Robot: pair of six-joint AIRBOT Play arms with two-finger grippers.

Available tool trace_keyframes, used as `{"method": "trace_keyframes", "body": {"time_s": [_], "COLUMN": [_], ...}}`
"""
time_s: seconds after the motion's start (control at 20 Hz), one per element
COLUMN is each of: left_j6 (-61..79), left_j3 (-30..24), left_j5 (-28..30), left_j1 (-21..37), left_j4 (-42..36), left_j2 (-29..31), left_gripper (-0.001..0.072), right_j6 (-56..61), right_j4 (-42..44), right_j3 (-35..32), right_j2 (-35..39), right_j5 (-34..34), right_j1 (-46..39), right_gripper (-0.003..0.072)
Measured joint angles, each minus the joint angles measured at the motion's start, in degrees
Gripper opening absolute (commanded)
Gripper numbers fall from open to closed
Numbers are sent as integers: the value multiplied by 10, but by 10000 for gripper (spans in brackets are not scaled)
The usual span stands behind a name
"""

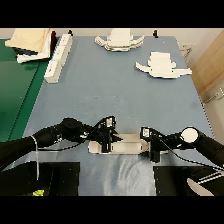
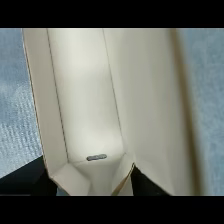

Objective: Fold the box.

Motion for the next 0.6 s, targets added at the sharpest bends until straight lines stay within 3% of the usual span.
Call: {"method": "trace_keyframes", "body": {"time_s": [0.6], "left_j6": [0], "left_j3": [0], "left_j5": [0], "left_j1": [0], "left_j4": [0], "left_j2": [0], "left_gripper": [17], "right_j6": [-41], "right_j4": [28], "right_j3": [0], "right_j2": [-3], "right_j5": [0], "right_j1": [-1], "right_gripper": [593]}}
